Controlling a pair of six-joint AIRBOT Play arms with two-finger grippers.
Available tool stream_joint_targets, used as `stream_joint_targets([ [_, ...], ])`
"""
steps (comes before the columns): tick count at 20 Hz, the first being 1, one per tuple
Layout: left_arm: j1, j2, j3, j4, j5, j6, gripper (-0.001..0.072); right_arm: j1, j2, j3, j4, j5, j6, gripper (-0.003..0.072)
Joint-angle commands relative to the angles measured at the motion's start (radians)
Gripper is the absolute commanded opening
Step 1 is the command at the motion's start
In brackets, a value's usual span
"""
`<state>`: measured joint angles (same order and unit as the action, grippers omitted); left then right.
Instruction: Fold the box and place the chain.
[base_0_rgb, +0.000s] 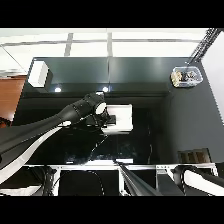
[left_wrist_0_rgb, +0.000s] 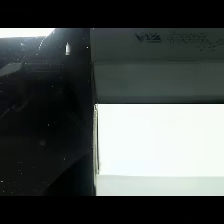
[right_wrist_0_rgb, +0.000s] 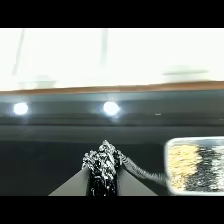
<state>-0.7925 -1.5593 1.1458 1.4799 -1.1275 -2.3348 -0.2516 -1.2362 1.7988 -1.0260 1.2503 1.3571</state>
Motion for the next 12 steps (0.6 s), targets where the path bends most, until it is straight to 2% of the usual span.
stream_joint_targets([
  [1,0.001,0.000,0.000,0.000,0.001,0.001,0.0029,0.029,0.157,-0.064,0.090,0.043,-0.015,0.0017],
  [6,0.001,0.000,0.000,0.000,0.001,0.001,0.0030,0.108,0.268,-0.069,0.096,0.103,-0.003,0.0016],
  [12,0.001,0.000,0.000,0.000,0.001,0.000,0.0029,0.184,0.272,-0.081,0.178,0.157,0.004,0.0016],
])
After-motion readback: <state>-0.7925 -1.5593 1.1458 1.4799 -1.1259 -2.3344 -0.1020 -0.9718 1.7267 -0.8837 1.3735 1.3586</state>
